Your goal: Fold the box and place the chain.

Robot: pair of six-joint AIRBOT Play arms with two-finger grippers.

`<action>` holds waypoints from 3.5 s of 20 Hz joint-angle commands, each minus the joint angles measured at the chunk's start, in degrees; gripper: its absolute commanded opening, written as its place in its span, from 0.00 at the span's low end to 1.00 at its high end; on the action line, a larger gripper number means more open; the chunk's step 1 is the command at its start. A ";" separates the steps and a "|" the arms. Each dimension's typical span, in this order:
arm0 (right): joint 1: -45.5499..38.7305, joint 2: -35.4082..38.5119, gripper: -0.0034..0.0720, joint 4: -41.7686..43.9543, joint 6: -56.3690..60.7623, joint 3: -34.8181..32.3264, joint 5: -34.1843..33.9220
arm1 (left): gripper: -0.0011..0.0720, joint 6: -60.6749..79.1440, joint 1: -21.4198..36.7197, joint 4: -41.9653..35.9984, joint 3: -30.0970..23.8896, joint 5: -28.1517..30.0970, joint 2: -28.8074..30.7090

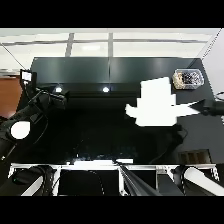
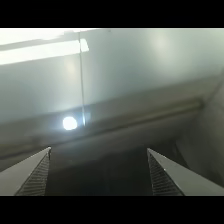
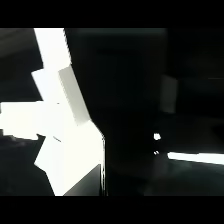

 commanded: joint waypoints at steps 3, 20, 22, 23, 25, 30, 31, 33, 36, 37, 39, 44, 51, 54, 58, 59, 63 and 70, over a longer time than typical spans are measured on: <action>16.68 14.08 0.07 15.67 -1.73 -22.75 -18.43 | 0.98 -1.38 -1.60 -17.31 0.26 -8.00 -0.33; 45.75 15.32 0.07 16.70 0.68 -27.50 -29.97 | 0.98 20.94 6.49 -34.62 26.10 -72.43 -49.33; 45.75 15.32 0.07 16.70 0.68 -27.50 -30.01 | 0.98 21.20 4.42 -34.62 27.17 -70.51 -51.84; 45.75 15.32 0.07 16.65 0.68 -27.50 -30.01 | 0.98 21.22 3.32 -34.69 27.91 -70.40 -53.05; 45.75 15.32 0.07 16.65 0.68 -27.50 -30.01 | 0.98 24.02 1.33 -34.73 29.35 -71.80 -54.90; 45.75 15.32 0.07 16.44 0.68 -27.50 -29.97 | 0.91 34.82 -0.55 -34.69 31.87 -72.41 -55.56; 45.75 15.32 0.07 16.15 0.68 -27.50 -29.97 | 0.79 36.39 -0.48 -34.71 32.02 -72.28 -55.56; 45.75 15.32 0.07 15.34 0.68 -27.50 -29.86 | 0.54 39.21 -0.57 -34.71 32.04 -72.32 -55.56; 45.75 15.32 0.07 15.30 0.68 -27.47 -29.92 | 0.14 41.44 -0.55 -34.64 32.09 -72.02 -55.56; 45.72 15.32 0.07 14.97 0.61 -27.47 -29.94 | 0.05 42.93 -0.57 -34.64 32.26 -72.06 -55.56; 45.68 15.32 0.21 10.25 0.68 -26.03 -29.11 | 0.05 43.52 -0.57 -34.64 32.89 -72.30 -55.39; 43.69 15.32 0.99 -2.34 -0.90 -11.96 -19.87 | 0.04 44.72 -2.32 -32.24 33.40 -66.12 -50.36; 47.28 15.28 0.99 -13.68 -20.94 -6.12 -17.64 | 0.04 66.03 -11.54 -30.60 26.77 -45.92 -41.42; 50.16 15.28 0.99 -19.12 -21.00 -9.05 -19.58 | 0.05 68.19 -12.31 -31.43 26.80 -43.32 -43.19; 54.40 15.28 0.99 -19.12 -21.97 -16.11 -24.41 | 0.05 69.00 -12.02 -31.21 26.82 -43.32 -45.48; 55.65 15.28 0.99 -19.12 -22.49 -17.27 -25.90 | 0.05 69.55 -12.02 -30.67 26.82 -43.30 -45.62; 61.94 15.26 0.99 -19.12 -23.32 -20.24 -33.88 | 0.05 70.79 -12.02 -29.09 26.82 -43.39 -45.59; 66.84 15.23 0.99 -18.38 -25.31 -23.80 -41.88 | 0.05 70.79 -12.02 -29.09 26.82 -43.39 -45.59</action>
